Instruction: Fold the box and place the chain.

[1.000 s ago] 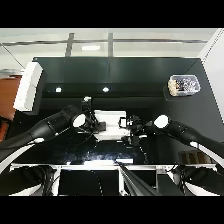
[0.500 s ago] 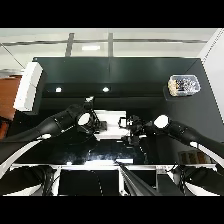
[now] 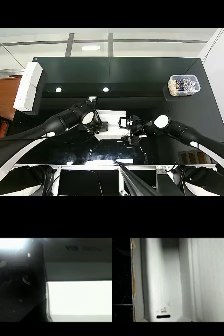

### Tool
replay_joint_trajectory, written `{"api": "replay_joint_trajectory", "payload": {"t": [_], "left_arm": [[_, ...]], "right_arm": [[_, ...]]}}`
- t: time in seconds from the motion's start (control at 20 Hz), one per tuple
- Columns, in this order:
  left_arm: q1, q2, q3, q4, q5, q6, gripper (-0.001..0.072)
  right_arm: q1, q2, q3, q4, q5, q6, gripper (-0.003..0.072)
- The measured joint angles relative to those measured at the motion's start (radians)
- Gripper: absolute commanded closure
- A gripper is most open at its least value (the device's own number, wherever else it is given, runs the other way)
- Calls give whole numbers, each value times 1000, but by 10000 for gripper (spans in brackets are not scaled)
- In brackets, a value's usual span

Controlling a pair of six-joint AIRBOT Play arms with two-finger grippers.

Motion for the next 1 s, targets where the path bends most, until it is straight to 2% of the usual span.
{"api": "replay_joint_trajectory", "payload": {"t": [0.05,0.1,0.15,0.35,0.45,0.85,0.9,0.95,1.0], "left_arm": [[0,-1,3,2,-3,1,508],[0,-1,8,3,-8,4,310],[-1,-2,14,3,-13,3,180],[-1,4,38,10,-42,0,180],[-1,6,43,11,-43,0,227],[-1,-11,47,-12,-49,0,227],[-1,-14,47,-13,-51,0,253],[-1,-15,47,-14,-56,-2,382],[-1,-16,47,-14,-57,-3,474]], "right_arm": [[0,0,0,0,0,0,210],[0,0,0,0,0,2,210],[0,0,0,0,0,1,210],[0,0,0,0,0,1,210],[0,0,0,0,0,1,210],[0,0,0,0,0,0,210],[0,0,0,0,0,0,209],[0,0,0,0,0,0,210],[0,0,0,0,-1,0,210]]}}
